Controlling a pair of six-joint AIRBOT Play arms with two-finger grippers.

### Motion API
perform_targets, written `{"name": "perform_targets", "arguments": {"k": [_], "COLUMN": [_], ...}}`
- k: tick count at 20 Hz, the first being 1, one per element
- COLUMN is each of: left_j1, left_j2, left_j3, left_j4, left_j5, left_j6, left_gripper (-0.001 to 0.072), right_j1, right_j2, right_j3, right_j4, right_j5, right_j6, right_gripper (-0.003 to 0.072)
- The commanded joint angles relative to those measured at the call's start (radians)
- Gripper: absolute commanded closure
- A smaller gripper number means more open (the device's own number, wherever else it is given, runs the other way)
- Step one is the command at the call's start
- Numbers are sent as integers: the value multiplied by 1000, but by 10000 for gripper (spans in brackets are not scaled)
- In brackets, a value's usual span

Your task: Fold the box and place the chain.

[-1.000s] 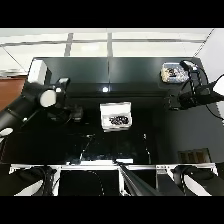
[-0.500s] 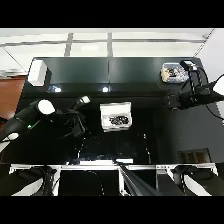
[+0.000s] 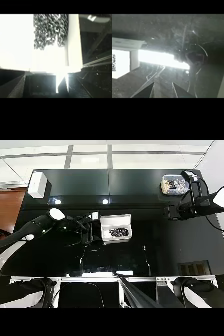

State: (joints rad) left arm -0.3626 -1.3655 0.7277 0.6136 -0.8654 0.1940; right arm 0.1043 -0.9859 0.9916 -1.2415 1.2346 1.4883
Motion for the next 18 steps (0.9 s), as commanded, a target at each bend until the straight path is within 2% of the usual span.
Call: {"name": "perform_targets", "arguments": {"k": [1, 6, 10, 15, 18], "left_j1": [-1, -13, -19, -38, -65], "left_j2": [-31, -34, -35, -35, -35], "left_j3": [12, 11, 11, 11, 11], "left_j4": [-42, -41, 33, -36, -56], "left_j5": [-3, -10, -7, 13, 70], "left_j6": [45, 34, -73, -71, -71], "left_gripper": [-9, -8, -8, -8, -9], "right_j1": [0, 0, 0, 0, 0], "right_j2": [0, -2, -3, -3, -3], "right_j3": [-1, -3, -5, -5, -6], "right_j4": [19, 18, 18, 18, 18], "right_j5": [-10, -31, -37, -52, -53], "right_j6": [-1, -1, -1, -1, -1], "right_gripper": [422, 423, 422, 422, 422]}}
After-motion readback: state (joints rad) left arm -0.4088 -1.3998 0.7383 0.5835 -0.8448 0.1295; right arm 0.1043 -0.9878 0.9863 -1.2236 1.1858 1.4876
